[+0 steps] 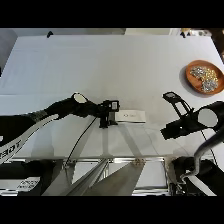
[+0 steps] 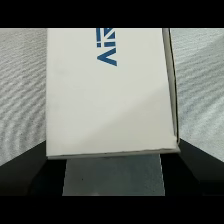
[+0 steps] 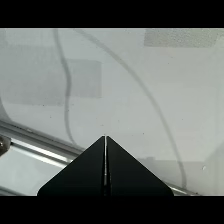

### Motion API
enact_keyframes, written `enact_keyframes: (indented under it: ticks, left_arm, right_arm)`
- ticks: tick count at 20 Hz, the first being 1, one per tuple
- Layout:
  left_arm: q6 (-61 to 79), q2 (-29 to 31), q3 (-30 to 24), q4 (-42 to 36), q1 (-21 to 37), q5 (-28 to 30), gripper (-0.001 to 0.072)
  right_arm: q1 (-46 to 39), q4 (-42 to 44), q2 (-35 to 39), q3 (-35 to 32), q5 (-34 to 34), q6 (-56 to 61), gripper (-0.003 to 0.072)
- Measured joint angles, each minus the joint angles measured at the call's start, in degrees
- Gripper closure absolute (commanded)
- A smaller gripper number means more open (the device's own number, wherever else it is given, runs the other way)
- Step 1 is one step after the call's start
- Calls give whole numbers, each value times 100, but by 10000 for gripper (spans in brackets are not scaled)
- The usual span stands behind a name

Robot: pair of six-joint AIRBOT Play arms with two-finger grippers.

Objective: Fold the box and place the chain.

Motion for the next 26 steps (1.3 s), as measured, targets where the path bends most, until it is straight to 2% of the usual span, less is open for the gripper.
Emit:
enact_keyframes:
  ticks: [2,3,4,9,13,18,21,26]
  left_arm:
    - [0,0,0,0,0,0,511]
    - [0,0,0,0,0,-2,579]
    - [0,0,0,2,0,-20,701]
    - [0,350,-4,50,68,-214,706]
    - [-402,1200,-4,46,365,-264,706]
    - [-1460,2441,-7,284,1314,-271,706]
    - [-2332,3001,-7,815,2133,-295,706]
    - [-4334,3191,-59,2122,3510,-269,705]
  right_arm:
    - [0,0,0,0,2,2,669]
    - [0,0,0,0,2,2,669]
    - [0,0,0,0,0,2,669]
    - [0,0,0,0,0,2,669]
    - [0,0,0,0,0,2,669]
    - [0,0,0,0,0,2,669]
    - [0,0,0,0,0,2,669]
    - [0,0,0,0,-2,0,669]
